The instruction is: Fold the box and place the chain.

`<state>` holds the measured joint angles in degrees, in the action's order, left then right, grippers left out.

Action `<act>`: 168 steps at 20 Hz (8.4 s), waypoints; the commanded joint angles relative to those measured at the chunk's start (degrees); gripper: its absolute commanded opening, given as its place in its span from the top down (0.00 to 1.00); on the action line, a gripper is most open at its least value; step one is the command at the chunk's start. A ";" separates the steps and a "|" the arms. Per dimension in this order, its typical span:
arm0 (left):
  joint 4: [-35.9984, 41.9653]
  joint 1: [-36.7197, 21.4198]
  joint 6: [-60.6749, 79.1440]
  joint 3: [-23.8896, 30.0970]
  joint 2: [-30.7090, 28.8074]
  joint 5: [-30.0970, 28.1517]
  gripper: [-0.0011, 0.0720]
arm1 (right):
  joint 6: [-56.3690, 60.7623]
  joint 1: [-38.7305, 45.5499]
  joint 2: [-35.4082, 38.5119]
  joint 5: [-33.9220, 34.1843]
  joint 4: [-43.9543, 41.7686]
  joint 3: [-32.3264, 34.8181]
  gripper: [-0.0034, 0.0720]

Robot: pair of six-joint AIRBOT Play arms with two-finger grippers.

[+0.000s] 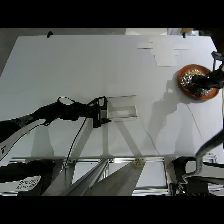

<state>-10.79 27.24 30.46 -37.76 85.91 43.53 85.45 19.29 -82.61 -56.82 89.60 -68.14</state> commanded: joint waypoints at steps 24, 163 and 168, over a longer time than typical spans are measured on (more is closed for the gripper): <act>-0.02 -0.02 0.02 -0.02 -0.02 -0.02 0.97 | -6.16 -40.11 41.16 -15.08 -23.69 0.02 0.93; -0.02 -0.02 0.02 -0.02 -0.02 0.00 0.97 | -16.96 -55.41 13.11 10.03 -24.98 19.63 0.93; -0.02 -0.02 0.02 -0.02 -0.02 -0.02 0.97 | -17.00 -55.34 14.49 11.41 -24.85 19.43 0.78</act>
<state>-10.81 27.24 30.46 -37.76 85.91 43.53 68.47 -36.05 -68.73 -45.98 64.64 -48.58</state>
